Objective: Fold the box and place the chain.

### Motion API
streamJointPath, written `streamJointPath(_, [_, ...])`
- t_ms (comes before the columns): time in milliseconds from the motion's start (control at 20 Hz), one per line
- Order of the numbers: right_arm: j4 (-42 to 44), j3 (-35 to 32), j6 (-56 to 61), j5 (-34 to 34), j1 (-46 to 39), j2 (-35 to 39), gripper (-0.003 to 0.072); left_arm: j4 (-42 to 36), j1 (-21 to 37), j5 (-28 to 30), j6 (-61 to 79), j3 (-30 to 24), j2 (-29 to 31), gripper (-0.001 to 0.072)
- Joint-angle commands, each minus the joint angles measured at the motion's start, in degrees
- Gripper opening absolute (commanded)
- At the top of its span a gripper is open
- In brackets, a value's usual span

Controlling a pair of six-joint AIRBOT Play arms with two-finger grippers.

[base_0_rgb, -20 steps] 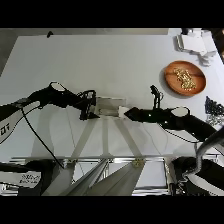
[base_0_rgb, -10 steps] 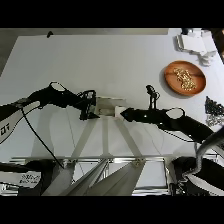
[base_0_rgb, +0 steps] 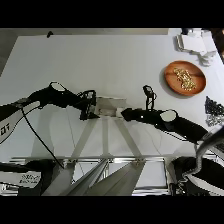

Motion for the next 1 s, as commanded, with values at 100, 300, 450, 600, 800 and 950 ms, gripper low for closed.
streamJointPath(100, [-5.55, 4.46, 4.66, -0.22, 0.31, -0.50, 0.0447, 0.02, -0.02, 0.02, 0.00, 0.04, -0.02, 0.0314])
streamJointPath(300, [-31.85, 10.03, 26.93, 10.08, 0.33, -3.41, 0.0447, 0.02, -0.02, 0.02, 0.02, 0.04, -0.02, 0.0314])
streamJointPath(450, [-51.47, 13.18, 44.24, 14.71, 1.81, -4.31, 0.0447, 0.02, -0.02, 0.02, 0.02, 0.04, -0.02, 0.0314])
streamJointPath(600, [-59.63, 15.47, 52.43, 18.45, 3.23, -5.62, 0.0447, 0.02, -0.02, 0.02, 0.00, 0.04, -0.02, 0.0314])
streamJointPath(800, [-67.21, 18.97, 65.18, 21.90, 4.13, -7.67, 0.0416, 0.02, -0.02, 0.02, 0.00, 0.04, -0.02, 0.0314])
streamJointPath(950, [-67.91, 21.84, 65.79, 24.70, 5.11, -8.04, 0.0504, 0.02, -0.02, 0.00, 0.02, 0.04, -0.02, 0.0314])
